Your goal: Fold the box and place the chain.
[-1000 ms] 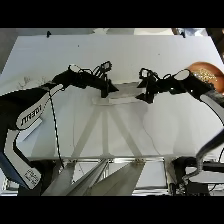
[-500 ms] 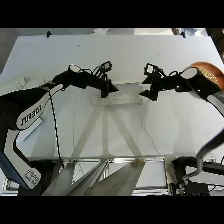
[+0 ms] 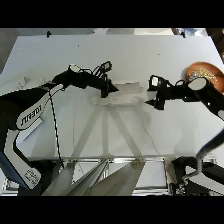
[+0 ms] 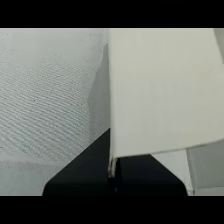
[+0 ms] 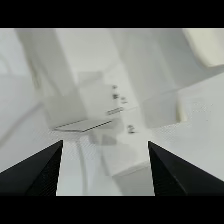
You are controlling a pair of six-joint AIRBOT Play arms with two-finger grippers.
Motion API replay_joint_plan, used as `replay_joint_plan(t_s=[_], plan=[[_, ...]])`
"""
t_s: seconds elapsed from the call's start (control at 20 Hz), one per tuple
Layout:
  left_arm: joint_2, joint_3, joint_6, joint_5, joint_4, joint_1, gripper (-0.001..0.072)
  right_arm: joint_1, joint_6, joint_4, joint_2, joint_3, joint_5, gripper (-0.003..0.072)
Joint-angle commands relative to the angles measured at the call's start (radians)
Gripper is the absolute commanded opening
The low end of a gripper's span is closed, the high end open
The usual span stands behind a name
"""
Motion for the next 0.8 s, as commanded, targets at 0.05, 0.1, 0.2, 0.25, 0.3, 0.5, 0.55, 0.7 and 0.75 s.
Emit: replay_joint_plan(t_s=[0.05,0.1,0.2,0.25,0.3,0.5,0.55,0.7,0.75], plan=[[0.000,0.000,0.000,0.000,0.000,0.000,0.0011,0.024,-0.068,0.038,0.034,-0.150,-0.107,0.0589],[0.000,0.000,0.000,0.000,0.000,0.000,0.0011,0.040,-0.068,0.065,0.027,-0.158,-0.160,0.0589],[0.000,0.000,0.000,0.000,0.000,0.000,0.0011,0.069,-0.096,0.174,0.011,-0.159,-0.265,0.0589],[0.000,0.000,0.000,0.000,0.000,0.000,0.0011,0.079,-0.132,0.234,0.000,-0.159,-0.300,0.0589],[0.000,0.000,0.000,0.001,0.000,0.000,0.0011,0.089,-0.170,0.289,-0.013,-0.159,-0.318,0.0589],[0.000,0.000,0.000,0.001,0.000,0.000,0.0011,0.121,-0.190,0.339,-0.058,-0.159,-0.320,0.0589],[0.000,0.000,0.000,0.001,0.000,0.000,0.0011,0.122,-0.186,0.350,-0.058,-0.159,-0.342,0.0589],[0.000,0.000,0.000,0.001,0.000,0.000,0.0011,0.122,-0.119,0.344,-0.045,-0.158,-0.479,0.0589],[0.000,0.000,0.000,0.000,0.000,0.000,0.0011,0.122,-0.119,0.344,-0.041,-0.155,-0.497,0.0589]])
